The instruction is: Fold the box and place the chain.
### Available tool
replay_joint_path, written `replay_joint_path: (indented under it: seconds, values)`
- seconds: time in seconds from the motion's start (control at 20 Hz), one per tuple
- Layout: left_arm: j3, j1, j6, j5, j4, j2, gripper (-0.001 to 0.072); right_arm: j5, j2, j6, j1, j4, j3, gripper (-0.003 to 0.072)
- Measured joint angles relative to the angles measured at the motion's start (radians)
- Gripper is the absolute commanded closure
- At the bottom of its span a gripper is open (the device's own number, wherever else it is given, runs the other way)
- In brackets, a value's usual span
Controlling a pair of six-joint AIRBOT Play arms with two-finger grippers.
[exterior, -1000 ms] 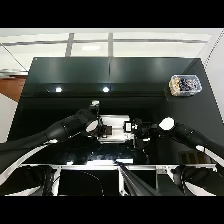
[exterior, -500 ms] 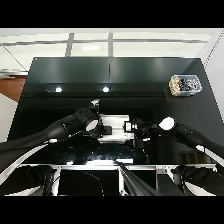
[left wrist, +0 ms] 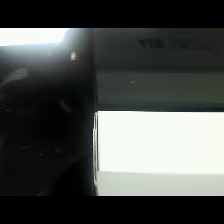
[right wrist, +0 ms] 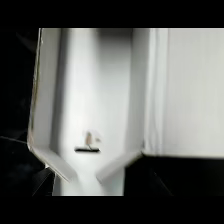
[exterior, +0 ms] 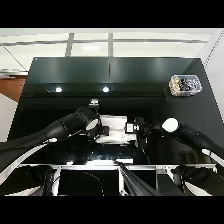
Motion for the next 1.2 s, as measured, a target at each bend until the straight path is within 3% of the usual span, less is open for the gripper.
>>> replay_joint_path:
  seconds: [0.2,0.25,0.3,0.45,0.5,0.55,0.6,0.65,1.2]
  values:
    - [0.006,0.0,-0.001,-0.003,0.023,-0.006,0.0683,0.023,0.037,0.014,0.001,-0.075,0.0,-0.0002]
    - [0.007,0.0,-0.001,-0.003,0.024,-0.008,0.0683,0.023,0.041,0.014,0.001,-0.073,0.0,0.0152]
    - [0.007,0.0,-0.001,-0.004,0.026,-0.01,0.0683,0.023,0.043,0.013,0.001,-0.068,0.0,0.02]
    - [0.008,0.0,-0.002,-0.006,0.029,-0.013,0.0683,0.02,0.037,0.001,0.002,-0.018,0.0,0.0218]
    - [0.008,0.0,-0.003,-0.006,0.029,-0.013,0.0682,0.02,0.03,-0.005,0.004,0.008,0.0,0.0393]
    - [0.008,0.0,-0.003,-0.006,0.029,-0.014,0.0682,0.014,0.024,-0.01,0.009,0.032,0.0,0.047]
    - [0.008,0.0,-0.003,-0.007,0.028,-0.014,0.0683,0.014,0.019,-0.012,0.016,0.05,0.0,0.0484]
    - [0.008,0.0,-0.003,-0.008,0.027,-0.014,0.0682,0.013,0.016,-0.016,0.024,0.064,0.0,0.0565]
    - [0.008,-0.002,-0.001,0.018,-0.006,-0.014,0.0682,-0.044,-0.024,0.088,0.077,0.197,0.0,0.0555]
